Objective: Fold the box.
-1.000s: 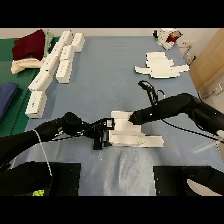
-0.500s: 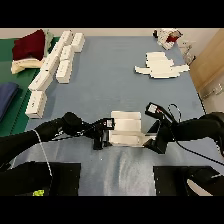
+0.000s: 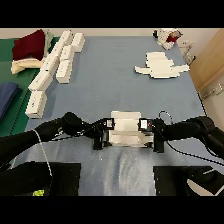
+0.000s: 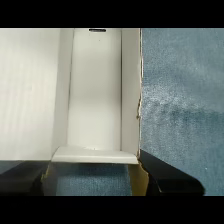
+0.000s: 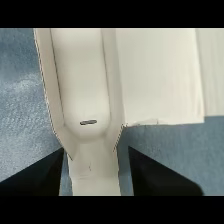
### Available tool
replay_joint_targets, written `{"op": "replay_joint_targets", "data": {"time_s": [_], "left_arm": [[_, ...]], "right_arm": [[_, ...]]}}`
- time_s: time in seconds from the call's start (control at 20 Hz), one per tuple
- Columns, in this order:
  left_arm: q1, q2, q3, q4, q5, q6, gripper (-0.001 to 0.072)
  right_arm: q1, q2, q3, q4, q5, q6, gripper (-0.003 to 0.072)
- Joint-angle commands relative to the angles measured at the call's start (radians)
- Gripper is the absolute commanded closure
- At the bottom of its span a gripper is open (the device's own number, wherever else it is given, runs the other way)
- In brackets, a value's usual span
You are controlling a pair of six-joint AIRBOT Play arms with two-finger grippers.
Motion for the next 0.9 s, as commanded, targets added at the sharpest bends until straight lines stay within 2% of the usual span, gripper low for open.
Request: {"op": "replay_joint_targets", "data": {"time_s": [0.0, 0.1, 0.2, 0.25, 0.6, 0.65, 0.75, 0.8, 0.85], "left_arm": [[0.0, 0.0, 0.0, 0.0, 0.0, 0.0, 0.0265], [0.0, 0.0, 0.0, 0.0, 0.0, 0.0, 0.0265], [0.0, 0.0, 0.0, 0.0, 0.0, 0.0, 0.0265], [0.0, 0.0, 0.0, 0.0, 0.0, 0.0, 0.0265], [0.0, 0.0, 0.0, 0.0, 0.0, 0.0, 0.0265], [0.0, 0.0, 0.0, 0.0, 0.0, 0.0, 0.0265], [0.0, 0.0, 0.0, 0.0, 0.0, 0.0, 0.0265], [0.0, 0.0, 0.0, 0.0, 0.0, 0.0, 0.0265], [0.0, 0.0, 0.0, 0.0, 0.0, 0.0, 0.0265]], "right_arm": [[0.001, -0.028, -0.004, 0.062, 0.026, -0.091, 0.0239], [0.001, -0.03, -0.004, 0.089, 0.019, -0.092, 0.0384], [0.001, -0.036, -0.004, 0.116, 0.031, -0.101, 0.0423], [0.001, -0.039, -0.004, 0.138, 0.032, -0.115, 0.0525], [0.027, -0.108, -0.005, 0.224, 0.102, -0.172, 0.0538], [0.033, -0.113, -0.005, 0.224, 0.108, -0.172, 0.0473], [0.035, -0.12, -0.005, 0.225, 0.11, -0.172, 0.015], [0.034, -0.119, -0.005, 0.225, 0.11, -0.171, 0.0072], [0.034, -0.119, -0.005, 0.224, 0.11, -0.171, 0.0067]]}}
